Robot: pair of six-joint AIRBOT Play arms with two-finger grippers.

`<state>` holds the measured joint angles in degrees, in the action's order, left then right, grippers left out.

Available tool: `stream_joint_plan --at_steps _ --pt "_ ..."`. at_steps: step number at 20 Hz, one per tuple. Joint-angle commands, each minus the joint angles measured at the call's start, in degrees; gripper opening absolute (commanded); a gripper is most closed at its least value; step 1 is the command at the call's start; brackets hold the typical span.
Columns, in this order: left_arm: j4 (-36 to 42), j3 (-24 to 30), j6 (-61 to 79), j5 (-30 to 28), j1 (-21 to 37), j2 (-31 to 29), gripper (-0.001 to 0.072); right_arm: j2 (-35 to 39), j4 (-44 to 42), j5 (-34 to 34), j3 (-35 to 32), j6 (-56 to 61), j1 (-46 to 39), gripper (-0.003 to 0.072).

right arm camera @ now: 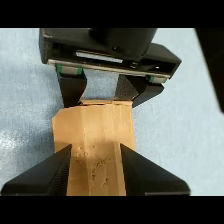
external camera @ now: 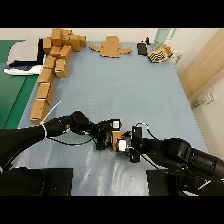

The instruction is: Fold the box.

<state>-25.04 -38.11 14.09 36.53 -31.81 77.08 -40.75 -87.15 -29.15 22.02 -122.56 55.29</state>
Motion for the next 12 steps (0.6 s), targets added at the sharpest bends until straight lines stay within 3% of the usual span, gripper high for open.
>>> stream_joint_plan --at_steps 1,6,12 --pt "-0.02 -0.02 0.0 0.0 0.0 -0.04 0.0524 0.11 4.15 -0.02 -0.33 1.27 1.03 0.0491" --pt "-0.02 -0.04 0.0 0.02 0.0 -0.04 0.0524 1.11 4.87 -4.94 -0.35 4.59 3.08 0.049" --pt "-0.02 -0.02 0.0 0.0 0.0 -0.04 0.0524 2.43 14.95 -5.57 -1.42 11.63 5.55 0.0488"
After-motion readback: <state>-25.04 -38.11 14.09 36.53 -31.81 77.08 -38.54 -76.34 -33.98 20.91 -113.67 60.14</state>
